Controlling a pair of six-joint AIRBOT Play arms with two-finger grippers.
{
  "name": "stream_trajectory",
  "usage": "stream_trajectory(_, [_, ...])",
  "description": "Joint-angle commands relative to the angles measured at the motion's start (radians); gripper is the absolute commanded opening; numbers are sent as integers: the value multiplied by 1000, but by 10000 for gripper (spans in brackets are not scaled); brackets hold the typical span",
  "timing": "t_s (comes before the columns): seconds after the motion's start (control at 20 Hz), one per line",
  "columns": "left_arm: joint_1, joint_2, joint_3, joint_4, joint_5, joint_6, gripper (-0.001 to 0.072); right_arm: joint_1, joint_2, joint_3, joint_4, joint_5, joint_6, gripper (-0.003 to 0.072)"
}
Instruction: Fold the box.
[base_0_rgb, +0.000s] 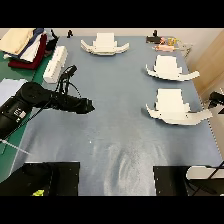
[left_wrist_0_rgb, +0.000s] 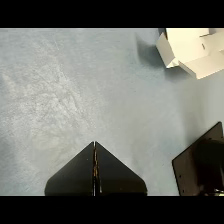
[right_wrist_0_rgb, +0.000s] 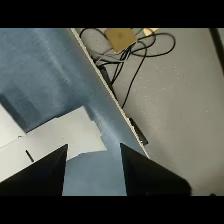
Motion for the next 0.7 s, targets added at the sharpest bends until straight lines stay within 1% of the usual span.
stream_trajectory(0.0, [0,1,0,-31,1,0,15,-103,-117,58,113,-50,-135,506])
stream_trajectory(0.1, [0,1,0,-31,3,1,15,-105,-151,96,128,-94,-179,505])
stream_trajectory(0.15, [0,1,0,-32,2,0,15,-105,-164,107,166,-117,-205,504])
stream_trajectory(0.2, [0,1,0,-40,1,0,15,-105,-177,116,214,-135,-237,490])
stream_trajectory(0.25, [0,1,0,-43,-1,-4,15,-104,-189,120,244,-150,-264,448])
stream_trajectory(0.45, [0,1,0,-46,-58,-4,15,-103,-246,123,324,-220,-330,442])
stream_trajectory(0.65, [0,1,0,-66,-93,-11,15,-102,-268,124,444,-326,-351,217])
